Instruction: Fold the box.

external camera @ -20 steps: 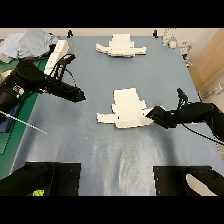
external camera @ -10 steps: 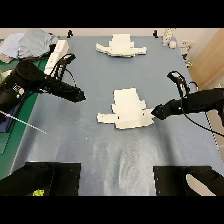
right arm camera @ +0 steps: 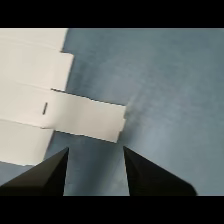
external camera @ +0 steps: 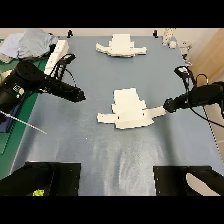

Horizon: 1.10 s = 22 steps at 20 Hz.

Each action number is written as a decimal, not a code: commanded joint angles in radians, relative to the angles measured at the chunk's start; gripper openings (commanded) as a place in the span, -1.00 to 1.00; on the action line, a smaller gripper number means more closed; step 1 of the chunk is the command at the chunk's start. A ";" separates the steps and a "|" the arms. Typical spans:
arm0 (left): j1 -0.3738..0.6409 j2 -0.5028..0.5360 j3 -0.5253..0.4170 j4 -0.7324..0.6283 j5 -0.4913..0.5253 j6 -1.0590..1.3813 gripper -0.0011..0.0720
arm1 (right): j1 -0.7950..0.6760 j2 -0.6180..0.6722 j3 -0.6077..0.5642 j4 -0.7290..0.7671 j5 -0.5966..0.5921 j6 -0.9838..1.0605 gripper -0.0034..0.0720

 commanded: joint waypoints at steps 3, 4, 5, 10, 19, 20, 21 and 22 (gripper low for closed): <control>0.000 -0.001 0.000 0.000 0.000 0.000 -0.93 | -0.220 -0.269 0.141 0.171 -0.199 0.011 0.42; 0.000 -0.001 0.000 0.000 0.000 0.000 -0.94 | -0.264 -0.325 0.172 0.240 -0.240 -0.029 0.42; 0.000 -0.001 0.000 0.000 0.000 0.000 -0.93 | -0.299 -0.374 0.199 0.282 -0.274 -0.053 0.42; 0.000 -0.001 0.000 0.000 0.000 0.000 -0.94 | -0.409 -0.595 0.325 0.473 -0.511 -0.206 0.42; 0.000 -0.001 0.000 0.000 0.000 0.000 -0.94 | -0.409 -0.794 0.443 0.532 -0.550 -0.240 0.42; 0.000 -0.001 0.000 0.000 0.000 0.000 -0.94 | -0.409 -0.805 0.446 0.544 -0.550 -0.241 0.39; 0.000 -0.001 0.000 0.000 0.000 0.000 -0.94 | -0.408 -0.812 0.445 0.557 -0.555 -0.249 0.17; 0.000 -0.001 0.000 0.000 0.000 0.000 -0.94 | -0.402 -0.817 0.445 0.560 -0.557 -0.250 0.15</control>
